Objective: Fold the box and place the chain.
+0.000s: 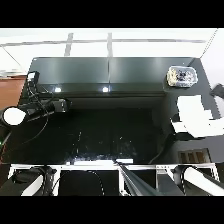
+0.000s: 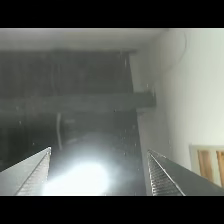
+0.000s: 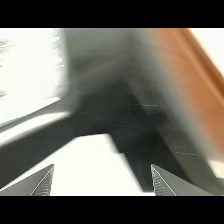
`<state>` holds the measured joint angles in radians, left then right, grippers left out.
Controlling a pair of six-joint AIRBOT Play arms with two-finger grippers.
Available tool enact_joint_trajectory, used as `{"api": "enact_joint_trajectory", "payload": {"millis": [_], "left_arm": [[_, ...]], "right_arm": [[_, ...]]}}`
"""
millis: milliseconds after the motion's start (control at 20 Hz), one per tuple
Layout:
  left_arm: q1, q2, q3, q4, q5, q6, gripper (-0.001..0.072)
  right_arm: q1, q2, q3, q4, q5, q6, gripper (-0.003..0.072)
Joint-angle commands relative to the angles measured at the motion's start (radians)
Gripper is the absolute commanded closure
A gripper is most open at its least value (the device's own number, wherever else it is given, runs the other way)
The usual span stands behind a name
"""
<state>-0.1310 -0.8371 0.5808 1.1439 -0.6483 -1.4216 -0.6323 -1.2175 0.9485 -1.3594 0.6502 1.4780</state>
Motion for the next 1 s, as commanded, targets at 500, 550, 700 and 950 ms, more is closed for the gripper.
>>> {"api": "enact_joint_trajectory", "payload": {"millis": [500, 550, 700, 950], "left_arm": [[0.000, -0.013, 0.001, -0.002, -0.042, 0.003, 0.0001], [0.000, -0.013, 0.001, -0.002, -0.042, 0.003, 0.0000], [0.000, -0.013, 0.001, -0.004, -0.042, 0.003, 0.0001], [0.000, -0.013, 0.001, -0.004, -0.044, 0.003, 0.0000]], "right_arm": [[-0.302, -0.383, 0.337, -0.014, 0.602, -0.557, -0.0034], [-0.301, -0.397, 0.337, -0.013, 0.626, -0.573, -0.0034], [-0.300, -0.397, 0.337, 0.025, 0.629, -0.604, 0.0464], [-0.283, -0.337, 0.337, 0.120, 0.658, -0.674, 0.0632]]}}
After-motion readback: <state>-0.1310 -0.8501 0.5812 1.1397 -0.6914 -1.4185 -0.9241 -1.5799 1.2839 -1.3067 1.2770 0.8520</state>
